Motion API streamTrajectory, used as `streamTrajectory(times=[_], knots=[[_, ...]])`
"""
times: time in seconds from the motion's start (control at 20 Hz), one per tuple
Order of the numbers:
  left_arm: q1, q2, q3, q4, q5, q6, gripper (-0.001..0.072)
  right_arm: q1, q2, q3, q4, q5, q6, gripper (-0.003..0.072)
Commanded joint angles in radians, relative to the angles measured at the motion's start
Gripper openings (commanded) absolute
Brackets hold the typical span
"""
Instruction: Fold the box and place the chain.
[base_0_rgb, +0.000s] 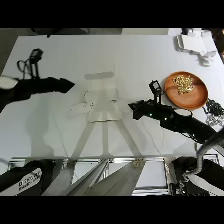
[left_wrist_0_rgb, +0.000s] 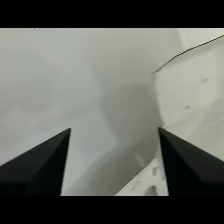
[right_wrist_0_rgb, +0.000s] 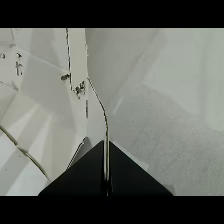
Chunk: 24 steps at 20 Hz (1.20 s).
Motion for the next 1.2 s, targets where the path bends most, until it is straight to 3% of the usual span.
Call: streamTrajectory(times=[0.0, 0.25, 0.85, 1.0, 1.1, 1.15], knots=[[-0.022, -0.201, 0.166, -0.09, -0.191, 0.048, 0.0687, 0.001, 0.0, 0.0, -0.008, 0.002, 0.001, 0.0008], [-0.031, -0.313, 0.235, -0.092, -0.202, 0.101, 0.0697, 0.001, 0.0, 0.0, -0.008, 0.003, 0.001, 0.0008], [-0.178, -0.367, 0.235, -0.089, -0.254, 0.272, 0.0689, 0.001, 0.0, 0.0, -0.008, -0.005, 0.001, 0.0009], [-0.182, -0.367, 0.235, -0.082, -0.259, 0.334, 0.0571, 0.001, 0.0, 0.0, -0.008, -0.006, 0.001, 0.0009], [-0.182, -0.367, 0.235, -0.053, -0.253, 0.344, 0.0421, 0.001, 0.0, 0.0, -0.008, -0.006, 0.001, 0.0009], [-0.183, -0.367, 0.235, -0.032, -0.253, 0.345, 0.0413, 0.001, 0.0, 0.0, -0.008, -0.006, 0.001, 0.0009]])
